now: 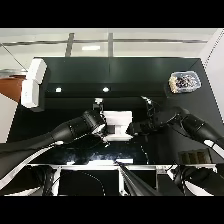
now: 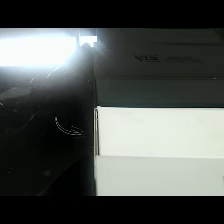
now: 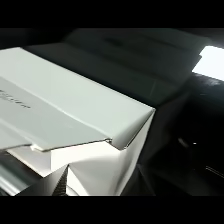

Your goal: Fold the box and place the chain.

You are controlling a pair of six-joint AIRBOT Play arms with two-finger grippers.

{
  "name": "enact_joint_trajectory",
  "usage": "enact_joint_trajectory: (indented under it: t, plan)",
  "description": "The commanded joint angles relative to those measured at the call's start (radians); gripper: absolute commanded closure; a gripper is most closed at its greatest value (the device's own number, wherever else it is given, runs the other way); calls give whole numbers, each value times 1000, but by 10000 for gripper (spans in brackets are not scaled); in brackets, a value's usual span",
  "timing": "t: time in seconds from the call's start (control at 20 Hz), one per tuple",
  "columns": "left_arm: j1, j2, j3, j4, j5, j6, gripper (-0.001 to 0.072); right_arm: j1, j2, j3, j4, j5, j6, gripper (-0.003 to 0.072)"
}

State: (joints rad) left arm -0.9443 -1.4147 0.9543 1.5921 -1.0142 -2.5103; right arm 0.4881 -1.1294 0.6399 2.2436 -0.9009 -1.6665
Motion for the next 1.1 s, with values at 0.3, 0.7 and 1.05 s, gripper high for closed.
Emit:
enact_joint_trajectory:
  t: [0.3,0.7,1.05]
  plan:
    - [0,0,1,1,1,0,678,227,-29,120,-420,29,436,367]
    - [0,0,1,1,0,1,678,293,-142,234,-573,-91,620,367]
    - [0,0,1,1,1,0,678,318,-225,282,-623,-159,666,391]
